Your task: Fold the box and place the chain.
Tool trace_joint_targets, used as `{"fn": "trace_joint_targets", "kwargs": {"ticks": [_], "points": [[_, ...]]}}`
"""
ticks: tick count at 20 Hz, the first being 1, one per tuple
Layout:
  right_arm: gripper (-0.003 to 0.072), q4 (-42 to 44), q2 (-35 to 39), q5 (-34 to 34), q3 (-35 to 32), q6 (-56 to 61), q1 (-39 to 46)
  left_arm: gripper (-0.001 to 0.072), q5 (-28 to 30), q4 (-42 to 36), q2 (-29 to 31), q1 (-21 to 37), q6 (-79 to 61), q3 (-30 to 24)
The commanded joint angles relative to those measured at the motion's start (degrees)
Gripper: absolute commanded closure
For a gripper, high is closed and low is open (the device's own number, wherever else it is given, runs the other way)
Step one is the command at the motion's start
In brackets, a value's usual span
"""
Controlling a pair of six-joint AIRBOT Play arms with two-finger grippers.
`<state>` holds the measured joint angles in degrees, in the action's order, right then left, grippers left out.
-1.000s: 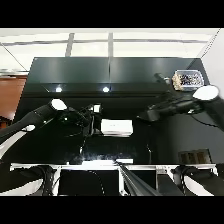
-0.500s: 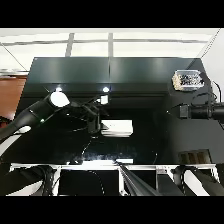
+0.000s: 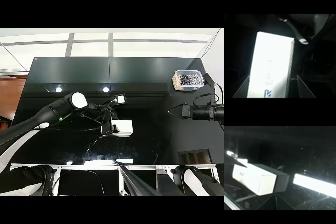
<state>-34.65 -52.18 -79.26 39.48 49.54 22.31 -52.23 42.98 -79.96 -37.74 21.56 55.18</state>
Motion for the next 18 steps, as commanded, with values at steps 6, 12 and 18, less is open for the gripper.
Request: {"fn": "trace_joint_targets", "kwargs": {"ticks": [6, 12, 18], "points": [[0.0677, 0.07, 0.04, 0.17, -0.04, 0.17, 0.07, -0.0001, 1.11, 6.73, -0.90, -1.40, 1.09, 0.33], [0.0677, -0.09, 0.04, 0.46, -0.04, 0.17, 0.07, -0.0001, 0.92, 7.32, 0.07, -1.36, 1.20, 0.35], [0.0677, -0.79, 0.04, 1.03, -0.04, 0.20, 0.07, -0.0001, 0.72, 7.58, 0.50, -1.31, 1.20, 0.35]]}}
